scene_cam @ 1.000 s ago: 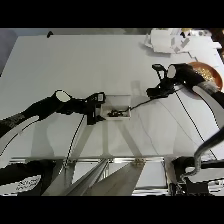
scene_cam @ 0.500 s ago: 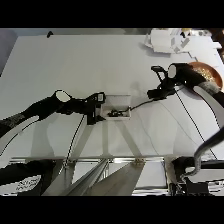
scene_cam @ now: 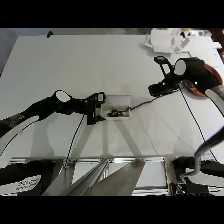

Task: Fold the box and place the chain.

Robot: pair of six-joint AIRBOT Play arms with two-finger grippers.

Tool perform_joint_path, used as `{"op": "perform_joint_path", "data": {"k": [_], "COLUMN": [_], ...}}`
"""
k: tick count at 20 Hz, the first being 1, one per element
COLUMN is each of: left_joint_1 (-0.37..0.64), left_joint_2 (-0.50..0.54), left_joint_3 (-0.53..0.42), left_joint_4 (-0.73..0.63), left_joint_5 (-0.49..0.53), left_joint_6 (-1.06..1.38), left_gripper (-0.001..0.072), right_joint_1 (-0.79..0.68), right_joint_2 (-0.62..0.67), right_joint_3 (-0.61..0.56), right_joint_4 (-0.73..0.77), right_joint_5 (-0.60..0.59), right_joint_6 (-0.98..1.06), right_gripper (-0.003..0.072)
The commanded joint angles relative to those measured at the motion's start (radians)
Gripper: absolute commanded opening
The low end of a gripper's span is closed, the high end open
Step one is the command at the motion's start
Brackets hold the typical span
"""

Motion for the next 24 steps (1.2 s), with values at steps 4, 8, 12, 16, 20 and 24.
{"op": "perform_joint_path", "data": {"k": [4,8,12,16,20,24], "left_joint_1": [0.0,0.0,0.0,0.0,0.0,0.0], "left_joint_2": [0.0,0.0,0.0,0.0,0.0,0.0], "left_joint_3": [0.0,0.0,0.0,0.0,0.0,0.0], "left_joint_4": [0.0,0.0,0.0,0.0,0.0,0.0], "left_joint_5": [0.0,0.0,0.0,0.0,0.0,0.0], "left_joint_6": [0.0,0.0,0.0,0.0,0.0,0.0], "left_gripper": [0.0451,0.0451,0.0451,0.0451,0.0451,0.0451], "right_joint_1": [0.002,0.002,0.002,0.002,0.002,0.004], "right_joint_2": [-0.101,-0.159,-0.172,-0.188,-0.162,-0.013], "right_joint_3": [-0.006,-0.006,-0.006,-0.006,-0.006,-0.006], "right_joint_4": [-0.037,-0.038,-0.042,-0.042,-0.042,-0.044], "right_joint_5": [-0.061,-0.056,-0.056,-0.05,-0.009,0.023], "right_joint_6": [0.203,0.204,0.204,0.204,0.139,0.084], "right_gripper": [0.0316,0.0286,0.0255,0.0181,0.0016,0.0015]}}
